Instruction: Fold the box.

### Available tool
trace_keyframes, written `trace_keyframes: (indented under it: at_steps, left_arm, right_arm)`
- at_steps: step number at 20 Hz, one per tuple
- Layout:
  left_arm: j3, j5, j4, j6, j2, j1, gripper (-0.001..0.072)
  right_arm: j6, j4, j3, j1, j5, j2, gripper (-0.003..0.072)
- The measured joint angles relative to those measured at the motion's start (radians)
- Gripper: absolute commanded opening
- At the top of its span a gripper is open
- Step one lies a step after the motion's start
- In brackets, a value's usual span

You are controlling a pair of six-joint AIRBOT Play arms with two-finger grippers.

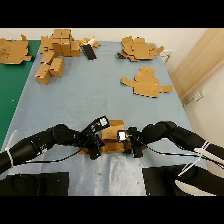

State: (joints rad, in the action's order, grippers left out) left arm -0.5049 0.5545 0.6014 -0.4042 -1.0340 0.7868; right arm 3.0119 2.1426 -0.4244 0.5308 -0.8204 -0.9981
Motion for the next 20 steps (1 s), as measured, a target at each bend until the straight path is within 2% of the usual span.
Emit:
trace_keyframes:
  at_steps: [10,11,12,13,20]
  left_arm:
    - [0.000,-0.006,-0.028,0.004,-0.018,0.000,0.0034]
    - [0.000,-0.008,-0.030,0.010,-0.018,0.000,0.0136]
    - [0.000,-0.011,-0.031,0.017,-0.018,0.000,0.0413]
    - [0.000,-0.014,-0.031,0.024,-0.019,0.000,0.0483]
    - [0.000,-0.038,-0.045,0.047,-0.019,0.000,0.0492]
  right_arm:
    - [0.000,0.000,0.000,0.000,0.000,0.000,0.0520]
    - [0.000,0.000,0.000,0.000,0.000,0.000,0.0520]
    - [0.000,0.000,0.000,0.000,0.000,0.000,0.0520]
    - [-0.001,0.000,0.000,0.000,0.000,0.000,0.0520]
    - [-0.003,0.002,0.000,0.000,0.000,0.000,0.0520]
